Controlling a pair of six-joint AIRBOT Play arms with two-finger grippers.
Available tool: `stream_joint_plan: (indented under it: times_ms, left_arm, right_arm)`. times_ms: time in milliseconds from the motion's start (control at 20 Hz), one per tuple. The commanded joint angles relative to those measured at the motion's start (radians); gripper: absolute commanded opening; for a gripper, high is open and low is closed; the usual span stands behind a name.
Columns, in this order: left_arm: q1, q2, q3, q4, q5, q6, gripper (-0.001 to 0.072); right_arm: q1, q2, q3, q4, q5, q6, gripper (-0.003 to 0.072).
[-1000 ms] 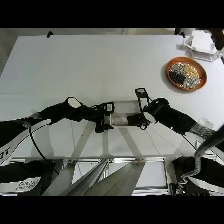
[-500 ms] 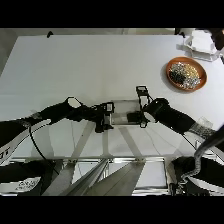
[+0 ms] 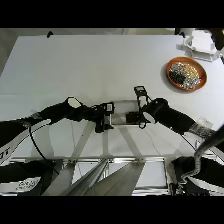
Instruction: Fold the box and place the chain.
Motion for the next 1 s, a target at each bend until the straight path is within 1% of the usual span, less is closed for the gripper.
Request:
stream_joint_plan:
  times_ms: [0, 100, 150, 200, 250, 300, 400, 500, 550, 600, 650, 750, 800, 850, 950]
  left_arm:
    - [0.000, -0.001, 0.000, -0.001, 0.000, -0.003, 0.0321]
    - [0.000, -0.001, 0.000, -0.001, 0.000, -0.003, 0.0321]
    - [0.000, -0.001, 0.000, -0.001, 0.000, -0.003, 0.0321]
    - [0.000, -0.001, 0.000, -0.001, 0.000, -0.003, 0.0321]
    - [0.000, -0.001, 0.000, -0.001, 0.000, -0.003, 0.0321]
    - [0.000, -0.001, 0.000, -0.001, 0.000, -0.003, 0.0321]
    - [0.000, -0.001, 0.000, 0.000, 0.000, -0.002, 0.0321]
    - [0.000, -0.001, 0.000, 0.000, 0.000, -0.003, 0.0321]
    - [0.000, -0.001, 0.000, -0.001, 0.000, -0.003, 0.0321]
    - [0.000, -0.001, 0.000, -0.001, 0.000, -0.003, 0.0321]
    - [0.000, -0.001, 0.000, -0.001, 0.000, -0.003, 0.0321]
    - [0.000, -0.001, 0.000, -0.001, 0.000, -0.003, 0.0321]
    - [0.000, -0.001, 0.000, -0.001, 0.000, -0.003, 0.0321]
    - [0.000, -0.001, 0.000, -0.001, 0.000, -0.003, 0.0321]
    - [0.000, -0.001, 0.000, -0.001, 0.000, -0.003, 0.0321]
  right_arm:
    - [0.000, 0.023, 0.001, -0.008, 0.071, -0.117, 0.0472]
    - [0.000, 0.069, 0.001, -0.051, 0.132, -0.174, 0.0498]
    - [0.000, 0.102, 0.001, -0.072, 0.159, -0.189, 0.0558]
    - [0.000, 0.141, 0.002, -0.098, 0.186, -0.190, 0.0593]
    - [0.000, 0.193, 0.002, -0.111, 0.204, -0.190, 0.0600]
    - [0.000, 0.251, 0.002, -0.110, 0.200, -0.189, 0.0626]
    - [-0.013, 0.379, 0.009, -0.111, 0.138, -0.185, 0.0628]
    - [-0.084, 0.467, 0.017, -0.155, 0.088, -0.184, 0.0624]
    - [-0.152, 0.492, 0.023, -0.179, 0.071, -0.185, 0.0624]
    - [-0.238, 0.497, 0.033, -0.185, 0.042, -0.199, 0.0619]
    - [-0.324, 0.486, 0.050, -0.169, 0.008, -0.253, 0.0581]
    - [-0.500, 0.429, 0.114, -0.100, -0.037, -0.395, 0.0571]
    - [-0.579, 0.383, 0.157, -0.074, -0.041, -0.468, 0.0538]
    - [-0.659, 0.320, 0.206, -0.062, -0.041, -0.530, 0.0537]
    - [-0.790, 0.177, 0.298, -0.053, -0.040, -0.589, 0.0536]
